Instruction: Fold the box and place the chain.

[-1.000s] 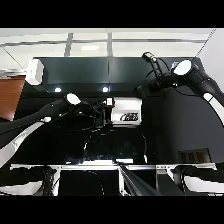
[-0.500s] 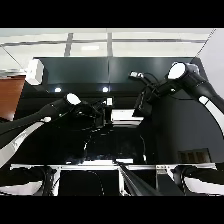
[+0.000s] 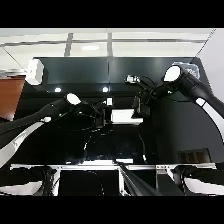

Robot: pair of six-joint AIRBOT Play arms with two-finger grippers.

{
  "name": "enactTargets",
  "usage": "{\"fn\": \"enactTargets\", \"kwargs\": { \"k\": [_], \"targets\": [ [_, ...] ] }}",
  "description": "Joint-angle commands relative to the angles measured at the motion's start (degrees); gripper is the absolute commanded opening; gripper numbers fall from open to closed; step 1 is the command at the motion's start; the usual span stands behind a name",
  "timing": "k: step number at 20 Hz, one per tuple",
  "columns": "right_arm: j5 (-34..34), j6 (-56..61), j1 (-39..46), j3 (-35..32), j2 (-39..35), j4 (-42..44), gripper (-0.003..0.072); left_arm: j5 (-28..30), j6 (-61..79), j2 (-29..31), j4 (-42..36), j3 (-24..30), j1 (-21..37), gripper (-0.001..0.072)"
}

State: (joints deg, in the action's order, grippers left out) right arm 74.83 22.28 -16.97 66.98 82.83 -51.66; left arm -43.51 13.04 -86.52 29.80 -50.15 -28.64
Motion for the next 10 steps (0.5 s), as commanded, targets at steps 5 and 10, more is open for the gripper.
{"fn": "enactTargets", "kwargs": {
  "k": [5, 10],
  "targets": [
    [1.16, -2.16, 0.09, 0.09, -0.55, -0.44, 0.0559, -0.02, 0.00, -0.04, 0.00, -0.04, -0.04, 0.0329],
    [2.73, 2.12, 4.44, -0.48, -7.04, -0.63, 0.0560, -0.02, 0.00, -0.04, 0.00, -0.04, -0.04, 0.0329]
  ]
}}
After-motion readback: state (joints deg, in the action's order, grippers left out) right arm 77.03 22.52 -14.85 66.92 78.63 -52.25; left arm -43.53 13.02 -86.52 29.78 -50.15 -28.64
